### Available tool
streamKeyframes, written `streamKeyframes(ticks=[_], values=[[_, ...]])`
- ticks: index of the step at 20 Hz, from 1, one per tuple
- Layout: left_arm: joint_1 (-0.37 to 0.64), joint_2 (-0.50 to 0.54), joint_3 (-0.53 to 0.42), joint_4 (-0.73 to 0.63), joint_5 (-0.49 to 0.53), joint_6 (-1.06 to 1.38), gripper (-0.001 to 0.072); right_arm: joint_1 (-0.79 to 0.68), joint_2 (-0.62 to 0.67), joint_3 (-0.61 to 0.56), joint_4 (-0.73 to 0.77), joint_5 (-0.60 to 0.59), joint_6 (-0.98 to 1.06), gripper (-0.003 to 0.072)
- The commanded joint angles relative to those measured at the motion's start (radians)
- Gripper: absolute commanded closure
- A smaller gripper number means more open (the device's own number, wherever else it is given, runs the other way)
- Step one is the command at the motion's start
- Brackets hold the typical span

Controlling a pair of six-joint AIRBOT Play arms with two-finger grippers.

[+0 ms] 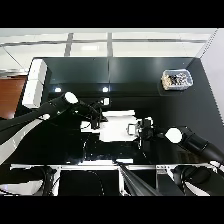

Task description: Fold the box and place the chain.

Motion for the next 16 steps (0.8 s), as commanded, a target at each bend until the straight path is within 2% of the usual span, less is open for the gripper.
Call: streamKeyframes(ticks=[1,5,7,10,16], values=[[-0.001,0.000,0.001,0.002,0.001,0.000,0.0687,0.011,-0.011,0.018,0.059,-0.073,0.046,0.0019],[-0.001,0.000,0.001,0.002,0.001,0.000,0.0687,-0.028,-0.010,0.097,0.009,0.015,0.043,0.0019],[-0.001,0.000,0.001,0.002,0.001,0.000,0.0687,-0.087,-0.011,0.121,0.021,0.045,-0.027,0.0019],[-0.001,0.000,0.001,0.002,0.001,0.000,0.0687,-0.160,-0.022,0.121,0.163,0.058,-0.194,0.0019],[-0.001,0.000,0.001,0.003,0.001,0.000,0.0687,-0.205,-0.095,0.121,0.367,0.045,-0.472,0.0019]])
